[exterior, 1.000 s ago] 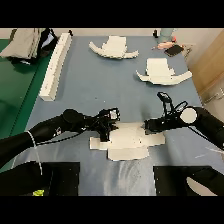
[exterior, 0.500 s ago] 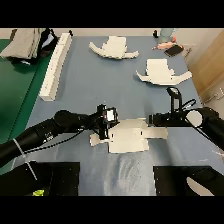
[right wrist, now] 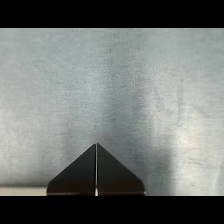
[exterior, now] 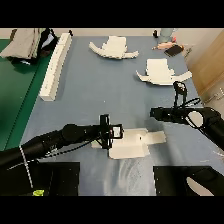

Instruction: Fold the box.

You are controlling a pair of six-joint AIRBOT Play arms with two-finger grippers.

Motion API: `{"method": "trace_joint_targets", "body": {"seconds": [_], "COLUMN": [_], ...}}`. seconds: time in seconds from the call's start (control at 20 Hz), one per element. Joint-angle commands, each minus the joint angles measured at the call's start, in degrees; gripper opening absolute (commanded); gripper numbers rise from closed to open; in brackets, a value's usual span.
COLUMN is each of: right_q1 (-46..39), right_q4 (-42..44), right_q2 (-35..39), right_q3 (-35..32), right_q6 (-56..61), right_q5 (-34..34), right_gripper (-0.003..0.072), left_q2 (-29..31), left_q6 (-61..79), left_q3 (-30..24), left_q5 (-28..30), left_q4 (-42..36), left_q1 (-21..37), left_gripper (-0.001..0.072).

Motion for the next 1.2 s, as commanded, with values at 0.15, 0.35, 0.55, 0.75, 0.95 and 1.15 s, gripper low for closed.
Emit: {"method": "trace_joint_targets", "body": {"seconds": [0.15, 0.35, 0.55, 0.75, 0.95, 1.15], "right_q1": [0.02, 0.02, 0.02, 0.02, 0.02, 0.02], "right_q4": [-0.31, -0.13, -0.11, -0.11, -0.11, -0.09], "right_q2": [0.07, 0.07, 0.07, 0.07, 0.07, 0.07], "right_q3": [0.04, 0.04, 0.04, 0.04, 0.04, 0.04], "right_q6": [1.07, 1.07, 1.07, 1.07, 1.07, 1.07], "right_q5": [-1.81, -1.81, -1.81, -1.86, -2.38, -4.00], "right_gripper": [0.0000, 0.0000, 0.0000, 0.0000, 0.0000, 0.0000], "left_q2": [-1.42, -1.03, -0.28, 0.87, 1.42, -0.09], "left_q6": [-3.58, -3.65, -3.58, 5.07, 7.61, 7.67], "left_q3": [-1.57, -1.64, -1.64, -0.55, 2.93, 2.56], "left_q5": [2.64, 2.58, 0.07, 6.21, 6.67, 0.94], "left_q4": [-0.31, -0.28, -0.24, 0.59, 0.61, 0.55], "left_q1": [-2.75, -2.75, -2.75, -2.62, -2.60, 0.76], "left_gripper": [0.0013, 0.0014, 0.0014, 0.0014, 0.0014, 0.0014]}}
